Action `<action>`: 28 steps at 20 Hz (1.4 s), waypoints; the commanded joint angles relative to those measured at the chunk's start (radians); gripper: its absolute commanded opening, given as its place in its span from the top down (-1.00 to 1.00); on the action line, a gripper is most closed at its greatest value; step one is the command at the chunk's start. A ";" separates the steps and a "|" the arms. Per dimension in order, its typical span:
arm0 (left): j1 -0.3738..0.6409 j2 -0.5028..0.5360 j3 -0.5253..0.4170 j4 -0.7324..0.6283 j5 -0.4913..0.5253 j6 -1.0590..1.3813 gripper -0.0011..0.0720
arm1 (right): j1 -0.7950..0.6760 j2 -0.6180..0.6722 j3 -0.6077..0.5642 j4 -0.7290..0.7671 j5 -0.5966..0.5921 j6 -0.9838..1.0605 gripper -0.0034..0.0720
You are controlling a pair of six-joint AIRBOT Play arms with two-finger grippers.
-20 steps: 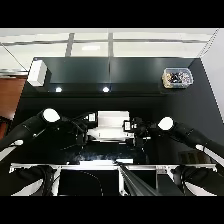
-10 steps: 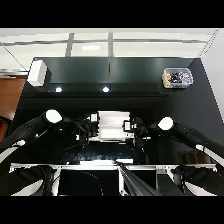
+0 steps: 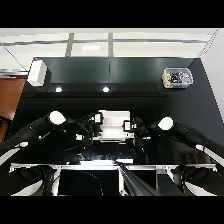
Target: Fold the box and place the chain.
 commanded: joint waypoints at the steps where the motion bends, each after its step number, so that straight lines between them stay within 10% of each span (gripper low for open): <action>1: 0.008 -0.002 0.000 0.000 0.028 0.000 0.52 | 0.000 -0.001 0.000 0.000 0.000 0.000 -0.27; 4: 0.006 -0.002 0.000 -0.004 0.028 0.000 -0.41 | 0.000 -0.001 0.000 0.000 0.000 0.000 -0.27; 9: 0.006 -0.002 0.000 -0.003 0.019 0.004 0.09 | 0.000 -0.001 0.000 0.000 0.000 0.000 -0.27; 12: 0.021 0.015 0.010 0.079 -0.023 -0.056 0.89 | 0.000 -0.001 0.000 0.000 0.000 0.000 -0.27; 21: 0.642 0.106 0.002 0.356 -0.174 -1.308 0.89 | 0.000 -0.001 0.000 0.000 0.000 0.000 -0.27; 28: 0.735 -0.079 -0.116 0.078 -0.357 -1.169 0.89 | 0.000 -0.001 0.000 0.000 0.000 0.000 -0.26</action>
